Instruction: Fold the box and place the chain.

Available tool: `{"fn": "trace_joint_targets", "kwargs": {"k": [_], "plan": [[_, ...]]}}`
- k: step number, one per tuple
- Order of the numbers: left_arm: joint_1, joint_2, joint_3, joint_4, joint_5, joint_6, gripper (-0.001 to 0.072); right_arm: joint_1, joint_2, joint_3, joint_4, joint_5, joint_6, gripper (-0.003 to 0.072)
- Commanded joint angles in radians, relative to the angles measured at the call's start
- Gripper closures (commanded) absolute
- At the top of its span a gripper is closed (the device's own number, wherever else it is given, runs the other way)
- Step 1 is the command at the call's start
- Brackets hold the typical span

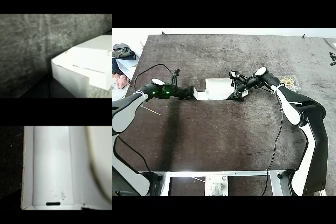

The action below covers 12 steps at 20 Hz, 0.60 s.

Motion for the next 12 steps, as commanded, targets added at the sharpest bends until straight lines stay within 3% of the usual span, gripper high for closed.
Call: {"fn": "trace_joint_targets", "kwargs": {"k": [1, 6, 7, 8, 9, 12], "plan": [[-0.01, -0.002, 0.023, -0.011, -0.032, 0.027, 0.0697, 0.0, 0.0, 0.0, 0.0, 0.0, 0.0, 0.0407], [-0.009, 0.0, 0.116, -0.01, -0.143, 0.027, 0.0694, 0.0, 0.0, 0.0, 0.0, 0.0, 0.0, 0.0407], [-0.009, 0.0, 0.131, -0.01, -0.16, 0.029, 0.0617, 0.0, 0.0, 0.0, 0.0, 0.0, 0.0, 0.0407], [-0.009, 0.0, 0.148, -0.018, -0.178, 0.027, 0.0398, 0.0, 0.0, 0.0, 0.0, 0.0, 0.0, 0.0407], [-0.01, 0.0, 0.164, -0.034, -0.195, 0.027, 0.0323, 0.0, 0.0, 0.0, 0.0, 0.0, 0.0, 0.0407], [-0.011, 0.0, 0.195, -0.036, -0.22, 0.026, 0.0322, 0.0, 0.0, 0.0, 0.0, 0.0, 0.0, 0.0408]]}}
